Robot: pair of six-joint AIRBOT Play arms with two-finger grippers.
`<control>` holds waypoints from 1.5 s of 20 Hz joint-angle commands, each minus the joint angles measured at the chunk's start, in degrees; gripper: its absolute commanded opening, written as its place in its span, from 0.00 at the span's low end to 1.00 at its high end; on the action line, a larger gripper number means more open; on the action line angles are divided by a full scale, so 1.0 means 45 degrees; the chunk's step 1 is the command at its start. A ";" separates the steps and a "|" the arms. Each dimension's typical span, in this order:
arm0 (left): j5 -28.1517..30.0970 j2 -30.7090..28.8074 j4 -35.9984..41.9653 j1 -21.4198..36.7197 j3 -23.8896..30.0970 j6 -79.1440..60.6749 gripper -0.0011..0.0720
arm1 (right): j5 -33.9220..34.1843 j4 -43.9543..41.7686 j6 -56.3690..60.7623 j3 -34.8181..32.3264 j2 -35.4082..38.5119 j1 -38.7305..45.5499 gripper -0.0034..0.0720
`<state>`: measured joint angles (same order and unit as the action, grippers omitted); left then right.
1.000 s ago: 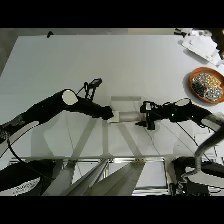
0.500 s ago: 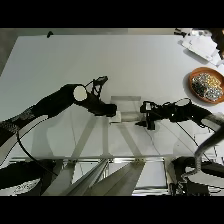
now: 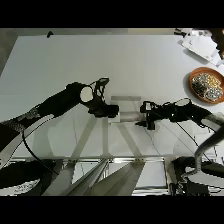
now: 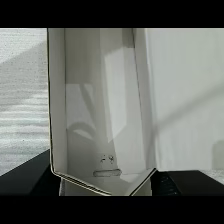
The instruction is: Fold the box and place the chain.
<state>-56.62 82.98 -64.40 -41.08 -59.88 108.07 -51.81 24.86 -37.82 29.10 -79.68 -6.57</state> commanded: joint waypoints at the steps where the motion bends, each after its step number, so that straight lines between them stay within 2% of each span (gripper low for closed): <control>1: -0.0180 0.0034 -0.0199 -0.0078 -0.0029 0.0656 0.59 | 0.0000 -0.0005 0.0010 0.0000 0.0010 0.0005 0.44; 14: 0.0345 0.0039 -0.0389 -0.0389 -0.0029 0.1336 0.56 | 0.0000 -0.0005 0.0010 0.0000 0.0010 0.0005 0.44; 19: -0.0578 0.0170 -0.1957 -0.0646 -0.0568 0.2064 0.56 | 0.0000 -0.0005 0.0010 0.0000 0.0010 0.0005 0.44; 25: -0.1491 0.1292 -0.2375 -0.1486 -0.1875 0.2511 0.53 | 0.0000 0.0000 0.0010 0.0000 0.0010 0.0005 0.44; 30: -0.1627 0.1462 -0.2540 -0.1744 -0.2040 0.3347 0.50 | 0.0000 -0.0005 0.0010 0.0000 0.0010 0.0005 0.44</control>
<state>-63.05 88.95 -75.13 -48.25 -68.36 121.19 -51.79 24.86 -37.82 29.10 -79.68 -6.57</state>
